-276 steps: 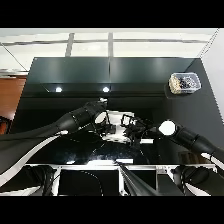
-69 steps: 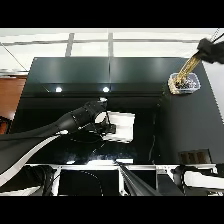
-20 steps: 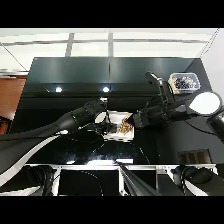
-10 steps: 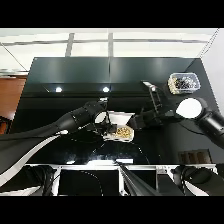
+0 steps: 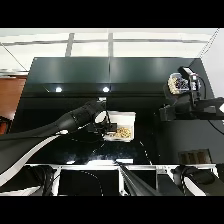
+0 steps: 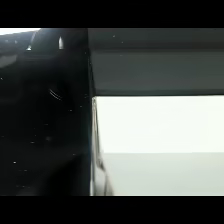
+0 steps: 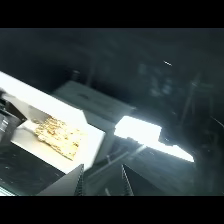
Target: Fold the box and place the chain.
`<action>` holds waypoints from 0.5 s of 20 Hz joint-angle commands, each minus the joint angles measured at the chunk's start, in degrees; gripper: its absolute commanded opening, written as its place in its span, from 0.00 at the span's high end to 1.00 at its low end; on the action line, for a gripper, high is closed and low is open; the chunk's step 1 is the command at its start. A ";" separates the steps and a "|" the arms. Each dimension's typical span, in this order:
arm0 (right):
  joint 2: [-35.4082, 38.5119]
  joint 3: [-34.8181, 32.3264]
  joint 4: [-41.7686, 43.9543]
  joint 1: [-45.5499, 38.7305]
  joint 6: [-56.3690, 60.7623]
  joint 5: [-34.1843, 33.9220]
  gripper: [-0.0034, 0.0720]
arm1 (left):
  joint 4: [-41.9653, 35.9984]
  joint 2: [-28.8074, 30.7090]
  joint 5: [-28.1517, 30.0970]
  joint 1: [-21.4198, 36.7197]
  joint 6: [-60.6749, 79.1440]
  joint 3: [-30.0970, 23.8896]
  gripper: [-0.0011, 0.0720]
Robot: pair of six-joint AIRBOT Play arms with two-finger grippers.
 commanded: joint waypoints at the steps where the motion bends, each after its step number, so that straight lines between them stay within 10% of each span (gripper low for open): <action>1: 1.33 0.09 -3.08 -1.79 -0.09 2.47 0.56 | -0.33 0.26 -0.55 -0.04 -3.15 2.75 0.11; 10: 1.31 0.09 -3.28 -1.79 -0.07 -0.48 0.56 | 14.19 15.65 -15.85 1.77 11.72 2.08 0.10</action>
